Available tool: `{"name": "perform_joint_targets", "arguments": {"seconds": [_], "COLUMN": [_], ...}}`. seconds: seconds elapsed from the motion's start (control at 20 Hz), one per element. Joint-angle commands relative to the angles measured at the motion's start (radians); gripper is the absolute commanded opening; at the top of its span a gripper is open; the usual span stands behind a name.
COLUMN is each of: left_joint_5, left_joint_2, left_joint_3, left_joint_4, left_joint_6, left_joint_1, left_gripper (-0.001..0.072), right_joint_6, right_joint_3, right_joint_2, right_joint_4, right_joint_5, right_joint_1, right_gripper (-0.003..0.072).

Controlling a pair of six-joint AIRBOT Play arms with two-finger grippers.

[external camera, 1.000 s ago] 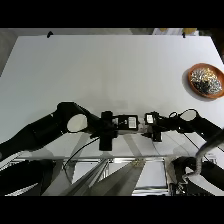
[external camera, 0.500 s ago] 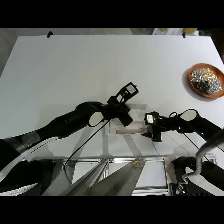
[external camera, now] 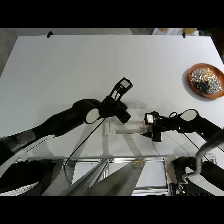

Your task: Fold the box and place the chain.

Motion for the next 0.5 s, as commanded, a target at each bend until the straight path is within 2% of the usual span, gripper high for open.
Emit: {"name": "perform_joint_targets", "arguments": {"seconds": [0.0, 0.1, 0.2, 0.45], "left_joint_5": [-0.234, -0.357, -0.448, -0.481], "left_joint_2": [0.131, 0.157, 0.135, 0.04], "left_joint_3": [0.001, 0.001, 0.001, 0.001], "left_joint_4": [0.113, 0.116, 0.115, 0.074], "left_joint_6": [-0.003, -0.003, 0.0, 0.114], "left_joint_1": [0.008, 0.007, 0.007, 0.008], "left_gripper": [0.0006, 0.0005, 0.0005, 0.0005], "right_joint_6": [0.0, 0.0, 0.001, 0.0], "right_joint_3": [0.0, 0.0, 0.0, 0.0], "right_joint_2": [0.001, 0.001, 0.001, 0.001], "right_joint_4": [0.0, 0.0, 0.0, 0.0], "right_joint_5": [0.001, 0.001, 0.0, 0.001], "right_joint_1": [0.0, 0.0, 0.0, 0.0], "right_gripper": [0.0342, 0.0342, 0.0342, 0.0342]}}
